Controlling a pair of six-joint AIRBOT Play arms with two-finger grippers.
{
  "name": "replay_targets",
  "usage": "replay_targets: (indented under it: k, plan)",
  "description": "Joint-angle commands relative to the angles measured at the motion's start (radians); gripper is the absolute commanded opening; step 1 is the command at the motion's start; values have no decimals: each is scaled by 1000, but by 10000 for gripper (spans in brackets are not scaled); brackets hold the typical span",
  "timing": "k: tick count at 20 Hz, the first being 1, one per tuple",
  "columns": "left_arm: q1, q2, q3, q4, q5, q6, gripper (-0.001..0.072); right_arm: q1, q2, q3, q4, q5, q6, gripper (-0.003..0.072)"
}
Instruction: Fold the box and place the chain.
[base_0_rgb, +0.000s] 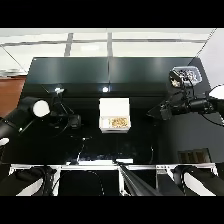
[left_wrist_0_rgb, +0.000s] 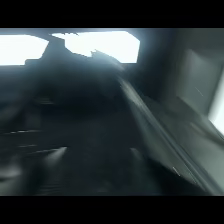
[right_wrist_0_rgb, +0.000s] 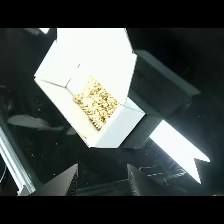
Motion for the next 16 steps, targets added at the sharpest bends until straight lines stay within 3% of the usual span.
replay_targets:
  k: [1,4,9,11,16]
  plan:
    - [153,9,-137,-473,5,675,711,0,1,0,0,-33,0,370]
    - [102,-6,-142,-494,2,954,710,0,1,0,1,-73,0,370]
    - [-22,-6,-142,-491,164,1612,711,0,1,0,1,-123,21,370]
    - [-63,-20,-139,-492,283,1672,711,0,1,0,1,-123,26,370]
    - [-59,-182,-78,-555,250,1748,713,0,1,0,1,-122,36,370]
